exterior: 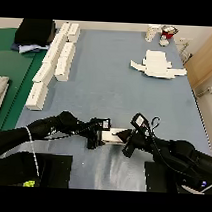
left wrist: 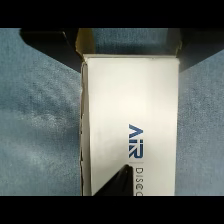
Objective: Fold the box.
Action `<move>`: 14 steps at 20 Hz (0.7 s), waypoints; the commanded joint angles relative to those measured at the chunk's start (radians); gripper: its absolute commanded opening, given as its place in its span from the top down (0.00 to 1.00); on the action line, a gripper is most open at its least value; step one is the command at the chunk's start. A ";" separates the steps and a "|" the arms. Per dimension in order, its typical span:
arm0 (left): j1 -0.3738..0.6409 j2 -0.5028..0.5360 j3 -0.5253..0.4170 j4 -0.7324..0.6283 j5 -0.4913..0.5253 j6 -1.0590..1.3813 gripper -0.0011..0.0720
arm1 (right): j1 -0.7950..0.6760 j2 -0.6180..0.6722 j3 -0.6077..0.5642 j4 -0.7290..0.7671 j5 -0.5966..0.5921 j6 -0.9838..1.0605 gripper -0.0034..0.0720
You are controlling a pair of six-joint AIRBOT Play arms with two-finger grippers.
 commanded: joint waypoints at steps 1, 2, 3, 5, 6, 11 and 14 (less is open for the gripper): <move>0.000 0.000 0.001 0.000 0.000 0.000 0.32 | -0.074 0.001 0.095 -0.098 -0.152 0.014 0.95; 0.000 0.000 0.001 0.000 0.000 0.000 0.32 | -0.113 -0.001 0.128 -0.145 -0.201 0.059 0.95; 0.000 0.000 0.001 0.000 0.002 0.000 0.32 | -0.157 -0.009 0.163 -0.193 -0.261 0.119 0.95; 0.000 0.000 0.001 0.000 0.001 0.000 0.32 | -0.256 -0.048 0.250 -0.295 -0.425 0.240 0.95; 0.000 0.000 0.001 0.000 0.001 0.000 0.32 | -0.309 -0.079 0.299 -0.342 -0.523 0.302 0.95; 0.000 0.000 0.001 -0.001 0.004 0.000 0.32 | -0.549 -0.306 0.495 -0.409 -0.909 0.547 0.95; 0.000 0.000 0.001 0.000 0.004 0.000 0.32 | -0.602 -0.410 0.527 -0.406 -0.946 0.591 0.95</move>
